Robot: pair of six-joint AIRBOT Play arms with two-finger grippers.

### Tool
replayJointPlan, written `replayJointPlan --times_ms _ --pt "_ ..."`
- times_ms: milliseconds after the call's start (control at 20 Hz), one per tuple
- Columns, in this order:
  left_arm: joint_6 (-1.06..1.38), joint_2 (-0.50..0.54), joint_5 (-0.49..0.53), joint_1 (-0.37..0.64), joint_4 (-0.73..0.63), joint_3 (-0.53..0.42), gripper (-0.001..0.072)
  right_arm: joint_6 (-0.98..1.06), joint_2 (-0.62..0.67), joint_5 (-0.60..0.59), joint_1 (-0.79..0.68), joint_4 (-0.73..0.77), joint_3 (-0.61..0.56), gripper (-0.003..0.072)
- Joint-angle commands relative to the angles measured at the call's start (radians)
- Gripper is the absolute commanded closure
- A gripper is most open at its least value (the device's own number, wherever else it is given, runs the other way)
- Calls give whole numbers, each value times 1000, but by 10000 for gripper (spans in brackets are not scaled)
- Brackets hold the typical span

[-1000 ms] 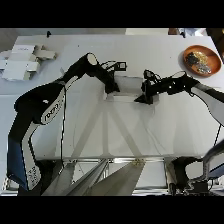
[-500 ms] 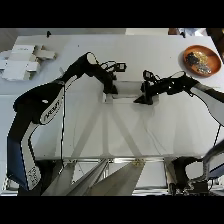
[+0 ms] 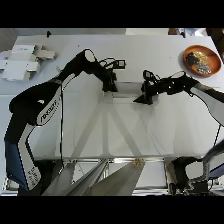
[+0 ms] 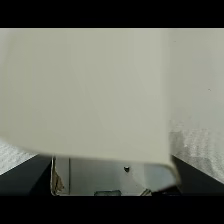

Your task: Fold the box and place the chain.

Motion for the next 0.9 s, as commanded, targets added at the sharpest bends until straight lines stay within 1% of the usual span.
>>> replayJointPlan --times_ms 0,100,150,300,350,400,450,500,550,650,700,850 --pt "2 14 -20 15 95 1 234 -6 0 8 0 -3 0 237" --pt "5 18 -33 43 83 1 237 -6 0 8 0 -3 0 237" --pt "2 26 -41 57 37 1 240 -6 0 8 0 -3 0 237" --pt "1 75 -52 86 -40 1 242 -6 0 8 0 -3 0 237" --pt "-2 100 -76 90 -68 1 279 -6 0 8 0 -3 0 237" --pt "-6 125 -115 93 -87 1 354 -6 0 8 0 -3 0 237" --pt "-6 152 -174 91 -92 1 456 -6 0 8 0 -3 0 237" --pt "-6 173 -243 87 -89 1 593 -6 0 8 0 -3 0 237" --pt "-6 194 -329 82 -82 1 697 -6 0 8 0 -3 0 237" --pt "-35 223 -441 59 -70 1 702 -6 0 8 0 -3 0 237" --pt "-68 233 -454 45 -58 0 702 -6 0 8 0 -3 0 237" --pt "-89 239 -434 0 -55 -2 703 -6 0 8 0 -3 0 237"
